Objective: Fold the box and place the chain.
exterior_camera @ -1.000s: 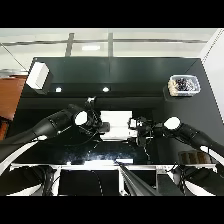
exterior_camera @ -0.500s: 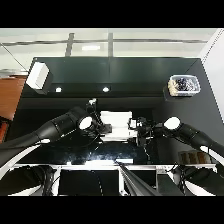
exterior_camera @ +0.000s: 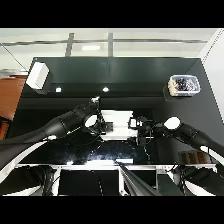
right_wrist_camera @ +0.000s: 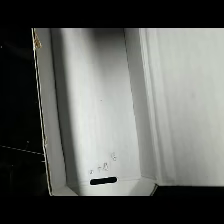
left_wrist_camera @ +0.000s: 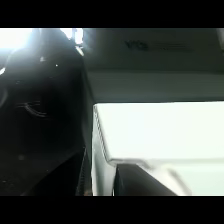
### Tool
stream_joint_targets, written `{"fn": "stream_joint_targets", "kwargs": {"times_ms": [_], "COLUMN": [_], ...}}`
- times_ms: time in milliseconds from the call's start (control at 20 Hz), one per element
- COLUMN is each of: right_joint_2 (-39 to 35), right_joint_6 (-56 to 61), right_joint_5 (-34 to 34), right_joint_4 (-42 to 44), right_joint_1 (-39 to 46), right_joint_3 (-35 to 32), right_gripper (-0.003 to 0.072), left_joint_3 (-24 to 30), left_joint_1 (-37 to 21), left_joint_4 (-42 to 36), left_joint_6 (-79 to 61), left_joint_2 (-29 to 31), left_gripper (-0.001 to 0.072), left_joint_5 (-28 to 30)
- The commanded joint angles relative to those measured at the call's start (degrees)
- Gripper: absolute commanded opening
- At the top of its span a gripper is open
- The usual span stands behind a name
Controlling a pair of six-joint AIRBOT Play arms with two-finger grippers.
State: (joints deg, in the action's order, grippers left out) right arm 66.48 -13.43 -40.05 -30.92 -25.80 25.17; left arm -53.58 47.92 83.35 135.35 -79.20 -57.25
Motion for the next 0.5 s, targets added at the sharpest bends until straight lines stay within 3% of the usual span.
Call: {"fn": "stream_joint_targets", "kwargs": {"times_ms": [0, 450], "right_joint_2": [0.0, 0.0], "right_joint_6": [0.0, 0.0], "right_joint_5": [-0.2, -0.2], "right_joint_4": [0.0, 0.0], "right_joint_1": [0.0, 0.0], "right_joint_3": [0.0, 0.0], "right_gripper": [0.0477, 0.0478], "left_joint_3": [-1.4, -1.5], "left_joint_1": [0.0, 1.7], "left_joint_4": [1.3, 2.7], "left_joint_6": [0.1, 1.0], "left_joint_2": [-1.4, -1.9], "left_gripper": [0.0204, 0.0202], "left_joint_5": [-2.2, -1.8]}}
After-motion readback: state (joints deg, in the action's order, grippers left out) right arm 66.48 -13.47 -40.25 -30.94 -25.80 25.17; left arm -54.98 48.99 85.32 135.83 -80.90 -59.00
